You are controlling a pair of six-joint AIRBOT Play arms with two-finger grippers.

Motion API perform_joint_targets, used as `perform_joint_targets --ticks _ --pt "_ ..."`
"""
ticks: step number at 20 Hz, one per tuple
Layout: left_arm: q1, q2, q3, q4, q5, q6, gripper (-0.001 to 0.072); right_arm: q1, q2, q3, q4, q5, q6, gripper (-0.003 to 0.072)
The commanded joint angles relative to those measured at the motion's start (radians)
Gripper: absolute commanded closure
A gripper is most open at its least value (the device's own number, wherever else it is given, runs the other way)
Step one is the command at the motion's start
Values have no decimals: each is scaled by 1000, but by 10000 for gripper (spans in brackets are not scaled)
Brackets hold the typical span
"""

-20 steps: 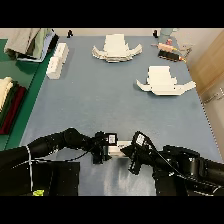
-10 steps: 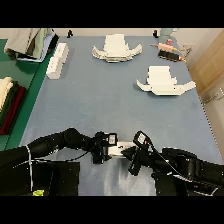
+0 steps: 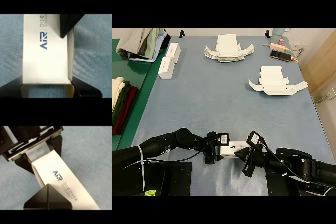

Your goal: Fold the box.

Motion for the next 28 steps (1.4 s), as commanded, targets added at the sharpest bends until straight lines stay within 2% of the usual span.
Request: perform_joint_targets --ticks 1,4,9,13,17,21,28 --pt "-1 1 0 2 0 2 239 -19 68 32 -105 -36 0 683" --pt "-1 1 0 2 0 2 239 -70 86 74 -225 54 0 683" --pt "-1 1 0 2 0 2 239 -232 42 186 -336 436 0 683" --pt "-1 1 0 2 0 2 239 -431 -98 351 -335 712 19 683" --pt "-1 1 0 2 0 2 239 -587 -280 514 -303 932 157 683" --pt "0 1 0 2 3 2 239 -645 -406 591 -218 1003 272 683" --pt "0 1 0 2 3 2 239 -648 -455 592 -155 999 420 683"
